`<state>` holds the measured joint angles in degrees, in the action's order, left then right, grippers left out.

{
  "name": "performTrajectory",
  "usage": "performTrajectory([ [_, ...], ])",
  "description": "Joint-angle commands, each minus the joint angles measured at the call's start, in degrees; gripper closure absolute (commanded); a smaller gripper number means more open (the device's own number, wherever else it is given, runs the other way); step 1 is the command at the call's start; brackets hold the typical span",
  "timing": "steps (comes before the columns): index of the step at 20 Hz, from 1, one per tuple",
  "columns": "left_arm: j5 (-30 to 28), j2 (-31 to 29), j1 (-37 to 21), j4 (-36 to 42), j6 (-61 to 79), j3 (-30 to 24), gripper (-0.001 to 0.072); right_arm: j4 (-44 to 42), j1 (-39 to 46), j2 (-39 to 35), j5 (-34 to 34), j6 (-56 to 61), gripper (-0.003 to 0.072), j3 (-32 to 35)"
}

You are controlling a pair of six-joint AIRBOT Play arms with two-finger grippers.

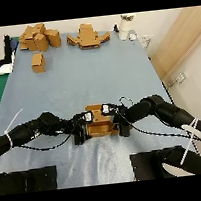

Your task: Fold the box.

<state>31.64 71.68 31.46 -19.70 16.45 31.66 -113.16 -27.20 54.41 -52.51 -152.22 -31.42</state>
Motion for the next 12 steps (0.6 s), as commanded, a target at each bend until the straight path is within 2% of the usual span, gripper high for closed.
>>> performTrajectory([
  [1, 0.0, 0.0, 0.0, 0.0, 0.0, 0.1, 0.0264, -1.6, -0.1, 0.3, 0.3, -1.9, 0.042, 0.0],
  [2, 0.0, 0.0, 0.0, 0.0, 0.0, 0.1, 0.0264, -2.4, -0.1, 0.3, 0.2, -1.9, 0.0472, 0.0],
  [5, 0.0, 0.0, 0.0, 0.0, 0.0, 0.1, 0.0264, -3.6, -1.2, 0.3, 0.6, -3.0, 0.0484, 0.0],
  [6, 0.0, 0.0, 0.0, 0.0, 0.0, 0.1, 0.0264, -3.9, -1.6, 0.4, 0.8, -3.5, 0.0544, 0.0],
  [12, 0.0, 0.0, 0.0, 0.0, 0.0, 0.1, 0.0263, -5.5, -3.7, 2.3, 3.3, -4.9, 0.0545, 0.0],
])
